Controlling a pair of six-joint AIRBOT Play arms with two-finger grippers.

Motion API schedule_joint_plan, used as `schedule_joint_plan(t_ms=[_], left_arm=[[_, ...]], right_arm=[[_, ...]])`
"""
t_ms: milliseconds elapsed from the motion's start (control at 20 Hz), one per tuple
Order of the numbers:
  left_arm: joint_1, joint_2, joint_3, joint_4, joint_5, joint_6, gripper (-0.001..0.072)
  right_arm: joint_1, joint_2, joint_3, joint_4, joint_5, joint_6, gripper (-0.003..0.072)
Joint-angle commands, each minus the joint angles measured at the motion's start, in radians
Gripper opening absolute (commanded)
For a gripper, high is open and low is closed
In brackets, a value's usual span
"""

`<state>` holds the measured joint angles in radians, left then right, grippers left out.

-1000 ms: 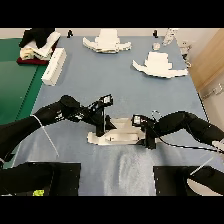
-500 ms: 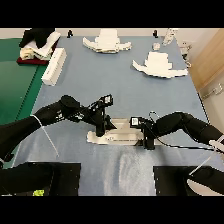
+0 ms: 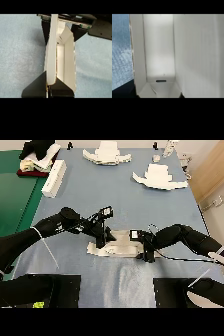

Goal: Fold the box.

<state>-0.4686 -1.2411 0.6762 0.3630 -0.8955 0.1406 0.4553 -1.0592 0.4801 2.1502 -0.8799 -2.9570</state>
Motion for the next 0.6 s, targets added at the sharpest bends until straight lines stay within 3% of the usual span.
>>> schedule_joint_plan(t_ms=[0,350,550], left_arm=[[0.001,0.000,0.001,0.001,-0.002,0.000,0.0013],[0.001,0.000,0.001,0.001,-0.002,0.000,0.0013],[0.001,0.000,0.001,0.001,-0.002,0.000,0.0013]], right_arm=[[0.001,0.008,0.001,-0.007,0.002,0.011,0.0599],[0.001,0.066,0.000,-0.007,0.001,0.043,0.0574],[0.001,0.066,0.000,-0.007,0.000,0.043,0.0524]])
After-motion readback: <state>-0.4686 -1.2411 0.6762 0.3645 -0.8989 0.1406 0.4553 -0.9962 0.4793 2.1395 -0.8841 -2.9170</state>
